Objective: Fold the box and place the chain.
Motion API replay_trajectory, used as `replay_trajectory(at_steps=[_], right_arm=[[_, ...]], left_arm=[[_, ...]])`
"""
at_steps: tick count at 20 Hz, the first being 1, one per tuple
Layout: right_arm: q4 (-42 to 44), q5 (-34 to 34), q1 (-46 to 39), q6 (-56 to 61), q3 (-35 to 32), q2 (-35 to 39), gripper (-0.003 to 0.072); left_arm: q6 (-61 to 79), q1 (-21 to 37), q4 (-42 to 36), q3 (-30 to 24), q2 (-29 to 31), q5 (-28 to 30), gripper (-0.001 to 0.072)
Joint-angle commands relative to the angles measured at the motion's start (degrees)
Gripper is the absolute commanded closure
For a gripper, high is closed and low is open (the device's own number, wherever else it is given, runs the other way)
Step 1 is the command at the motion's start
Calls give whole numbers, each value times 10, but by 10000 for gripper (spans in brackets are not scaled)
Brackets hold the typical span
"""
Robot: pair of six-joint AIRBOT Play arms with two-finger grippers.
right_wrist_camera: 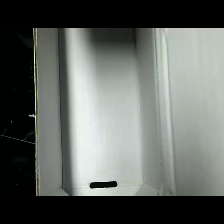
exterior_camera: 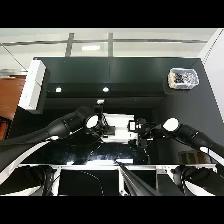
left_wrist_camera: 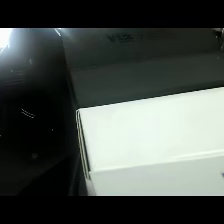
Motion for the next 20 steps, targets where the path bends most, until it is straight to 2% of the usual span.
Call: replay_trajectory(at_steps=[1,2,3,4,8,9,10,12,13,19,20], right_arm=[[0,0,0,0,0,0,152],[0,1,0,0,0,0,152],[0,0,0,0,0,0,152],[0,0,0,0,0,0,152],[0,0,0,0,0,0,152],[0,0,0,0,0,0,152],[0,0,0,0,0,0,152],[0,0,0,0,0,0,152],[0,0,0,0,0,0,152],[0,0,0,0,0,0,152],[0,0,0,0,0,0,152]], left_arm=[[-16,-4,14,4,-1,2,482],[-16,-7,18,7,-1,2,553],[-20,-10,22,10,-1,1,563],[-26,-13,26,11,-1,0,624],[-26,-13,28,13,-2,-10,653],[-26,-13,27,13,-2,-10,639],[-26,-13,27,14,-2,-11,526],[-26,-13,28,20,-2,-17,226],[-26,-13,29,24,-2,-21,197],[-61,-14,77,55,-18,-71,226],[-63,-14,77,57,-23,-71,321]])
